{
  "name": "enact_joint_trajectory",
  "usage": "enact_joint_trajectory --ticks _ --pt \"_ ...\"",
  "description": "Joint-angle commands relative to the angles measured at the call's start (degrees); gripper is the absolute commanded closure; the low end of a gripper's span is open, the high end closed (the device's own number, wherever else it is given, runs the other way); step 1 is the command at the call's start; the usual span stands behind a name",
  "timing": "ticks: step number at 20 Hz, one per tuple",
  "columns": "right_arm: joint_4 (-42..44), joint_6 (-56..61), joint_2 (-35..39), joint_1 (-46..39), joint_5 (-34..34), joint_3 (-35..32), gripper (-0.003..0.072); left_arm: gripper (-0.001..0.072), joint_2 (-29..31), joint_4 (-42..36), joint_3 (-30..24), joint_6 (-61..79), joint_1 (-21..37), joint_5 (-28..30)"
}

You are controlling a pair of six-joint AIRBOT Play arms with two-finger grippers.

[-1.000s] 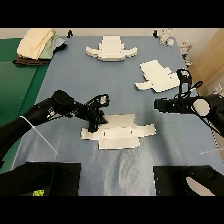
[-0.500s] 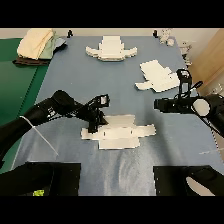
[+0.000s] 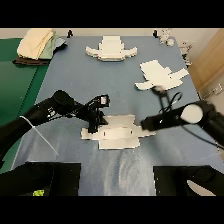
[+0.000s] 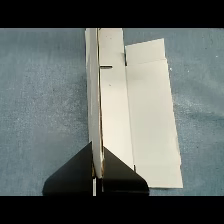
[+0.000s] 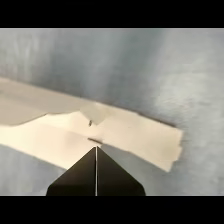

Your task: Fold the box.

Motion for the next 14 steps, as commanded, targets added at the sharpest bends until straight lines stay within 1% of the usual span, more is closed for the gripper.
enact_joint_trajectory --ticks 1,3,4,5,6,7,9,11,14 --pt "-2.78 2.75 0.07 15.50 2.12 -2.91 0.0687 0.0693 -0.02 -0.04 -0.04 0.02 0.00 0.13" --pt "-10.23 6.58 0.04 25.09 1.53 -3.58 0.0687 0.0693 -0.02 -0.04 -0.04 0.02 0.00 0.13" --pt "-12.61 6.62 -0.07 29.27 1.27 -3.74 0.0685 0.0693 -0.02 -0.04 -0.04 0.02 0.00 0.13" --pt "-14.47 6.40 -0.31 33.18 0.63 -4.09 0.0627 0.0693 -0.02 -0.04 -0.04 0.02 0.00 0.15" --pt "-17.09 6.47 -0.79 35.91 0.09 -4.35 0.0303 0.0694 -0.02 -0.07 -0.04 0.02 0.00 0.13" --pt "-20.79 6.49 -1.75 37.77 -0.39 -4.42 0.0076 0.0693 -0.02 -0.04 -0.04 0.02 0.00 0.15" --pt "-26.29 6.47 -4.04 38.38 -2.21 -4.42 0.0063 0.0693 -0.02 -0.04 -0.04 0.02 0.00 0.17" --pt "-31.71 6.29 -6.49 38.38 -5.88 -4.39 0.0063 0.0693 -0.02 -0.04 -0.04 0.02 0.00 0.17" --pt "-35.15 1.75 -10.10 38.38 -8.83 -4.39 0.0063 0.0693 -0.02 -0.04 -0.04 0.04 0.02 0.20"
